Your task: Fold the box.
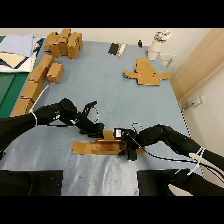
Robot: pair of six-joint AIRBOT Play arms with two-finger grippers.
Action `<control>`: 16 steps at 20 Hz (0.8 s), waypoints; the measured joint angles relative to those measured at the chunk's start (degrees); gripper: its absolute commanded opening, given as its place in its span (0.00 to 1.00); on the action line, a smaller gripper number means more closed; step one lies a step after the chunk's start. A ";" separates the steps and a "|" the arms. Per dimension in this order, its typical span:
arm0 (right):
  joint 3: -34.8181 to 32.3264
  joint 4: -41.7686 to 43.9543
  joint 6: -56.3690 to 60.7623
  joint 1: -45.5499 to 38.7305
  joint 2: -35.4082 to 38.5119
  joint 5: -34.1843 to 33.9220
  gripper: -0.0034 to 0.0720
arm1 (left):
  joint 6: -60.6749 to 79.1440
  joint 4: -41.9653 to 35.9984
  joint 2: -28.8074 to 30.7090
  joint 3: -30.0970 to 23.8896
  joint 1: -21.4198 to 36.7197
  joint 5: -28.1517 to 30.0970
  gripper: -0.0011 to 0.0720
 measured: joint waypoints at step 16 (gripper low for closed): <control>0.00 -0.17 0.02 0.00 0.00 0.11 0.71 | 39.52 -2.16 11.17 -1.40 11.65 -16.79 0.03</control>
